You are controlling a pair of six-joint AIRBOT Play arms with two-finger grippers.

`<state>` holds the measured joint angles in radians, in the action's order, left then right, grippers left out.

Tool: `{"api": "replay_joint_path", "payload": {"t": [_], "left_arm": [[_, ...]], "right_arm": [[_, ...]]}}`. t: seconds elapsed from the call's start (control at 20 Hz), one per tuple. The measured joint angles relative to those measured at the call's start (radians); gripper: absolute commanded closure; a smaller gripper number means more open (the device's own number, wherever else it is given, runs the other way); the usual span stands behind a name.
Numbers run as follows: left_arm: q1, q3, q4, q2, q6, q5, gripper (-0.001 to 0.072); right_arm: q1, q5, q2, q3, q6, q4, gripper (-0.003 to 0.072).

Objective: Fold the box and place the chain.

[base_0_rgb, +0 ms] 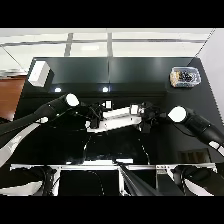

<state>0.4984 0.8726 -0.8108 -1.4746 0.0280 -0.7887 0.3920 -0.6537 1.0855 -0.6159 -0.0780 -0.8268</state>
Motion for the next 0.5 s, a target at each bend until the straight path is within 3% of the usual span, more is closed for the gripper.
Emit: {"api": "replay_joint_path", "payload": {"t": [0.5], "left_arm": [[0.000,0.002,0.000,0.000,0.002,-0.003,0.0682]], "right_arm": [[-0.050,-0.041,0.050,-0.007,0.159,0.185,-0.0020]]}}
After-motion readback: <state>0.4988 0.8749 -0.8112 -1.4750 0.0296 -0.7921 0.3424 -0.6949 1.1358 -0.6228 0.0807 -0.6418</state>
